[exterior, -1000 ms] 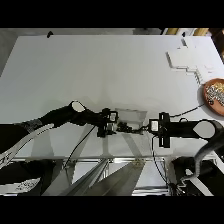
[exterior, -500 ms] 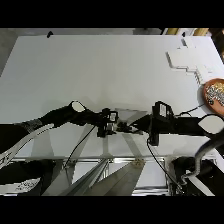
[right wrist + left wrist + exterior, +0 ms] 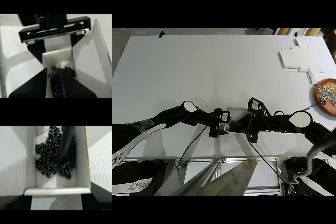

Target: Fold the box and place the chain.

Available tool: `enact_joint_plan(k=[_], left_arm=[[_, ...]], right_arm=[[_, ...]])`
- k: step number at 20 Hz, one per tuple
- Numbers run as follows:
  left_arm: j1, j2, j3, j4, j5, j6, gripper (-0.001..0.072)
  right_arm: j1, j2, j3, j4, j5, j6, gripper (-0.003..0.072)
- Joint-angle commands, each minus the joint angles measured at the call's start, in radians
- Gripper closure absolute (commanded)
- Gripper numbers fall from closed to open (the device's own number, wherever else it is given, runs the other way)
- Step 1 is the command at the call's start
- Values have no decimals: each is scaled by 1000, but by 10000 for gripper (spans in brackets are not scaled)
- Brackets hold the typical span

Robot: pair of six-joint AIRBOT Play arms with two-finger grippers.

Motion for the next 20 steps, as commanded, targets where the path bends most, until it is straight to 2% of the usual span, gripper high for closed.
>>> enact_joint_plan(k=[1,4,7,13,14,16,20], left_arm=[[0,1,1,0,0,0,308],[0,1,1,0,0,0,308],[0,1,1,0,0,0,308],[0,1,1,0,0,0,308],[0,1,1,0,0,0,308],[0,1,1,0,0,0,308],[0,1,1,0,0,0,308]], right_arm=[[12,-15,91,-242,37,180,498],[12,6,198,-619,204,303,506],[11,83,201,-824,291,310,509],[-137,132,180,-848,347,303,506],[-158,132,165,-846,344,276,493],[-188,132,119,-830,337,177,392],[-204,132,18,-766,264,28,383]])
